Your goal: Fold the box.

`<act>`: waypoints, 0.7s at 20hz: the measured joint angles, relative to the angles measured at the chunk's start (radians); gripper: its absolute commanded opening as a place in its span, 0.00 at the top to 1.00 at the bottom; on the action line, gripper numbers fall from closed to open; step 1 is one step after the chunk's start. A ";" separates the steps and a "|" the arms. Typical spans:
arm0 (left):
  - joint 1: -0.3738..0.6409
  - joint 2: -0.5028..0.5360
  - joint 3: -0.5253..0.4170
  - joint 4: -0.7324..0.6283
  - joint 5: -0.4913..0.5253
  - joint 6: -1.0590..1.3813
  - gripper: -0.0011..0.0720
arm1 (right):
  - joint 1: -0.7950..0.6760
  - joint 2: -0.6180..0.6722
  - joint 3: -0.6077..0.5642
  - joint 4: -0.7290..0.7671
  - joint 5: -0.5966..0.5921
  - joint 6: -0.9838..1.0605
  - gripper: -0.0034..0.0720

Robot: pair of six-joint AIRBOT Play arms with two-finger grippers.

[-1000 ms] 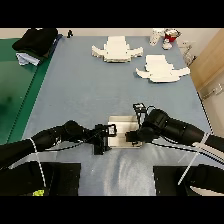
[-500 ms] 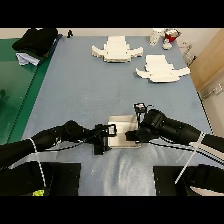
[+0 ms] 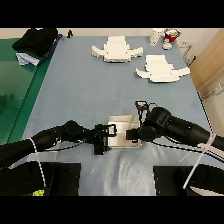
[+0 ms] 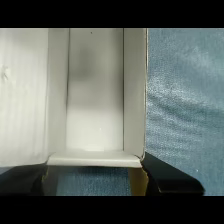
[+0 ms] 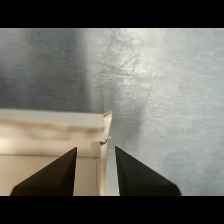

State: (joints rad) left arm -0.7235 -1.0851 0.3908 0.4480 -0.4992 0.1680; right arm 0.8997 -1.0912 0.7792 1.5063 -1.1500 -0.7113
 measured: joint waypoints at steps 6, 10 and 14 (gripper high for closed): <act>0.000 0.000 0.000 0.000 0.000 0.000 0.41 | -0.072 0.109 0.048 -0.086 -0.129 -0.046 0.95; 0.000 0.000 0.000 0.000 0.000 0.000 0.41 | -0.279 0.074 0.045 -0.071 -0.121 -0.209 0.95; 0.000 0.000 0.000 0.000 0.000 0.000 0.41 | -0.515 -0.036 0.042 0.217 -0.010 -0.527 0.95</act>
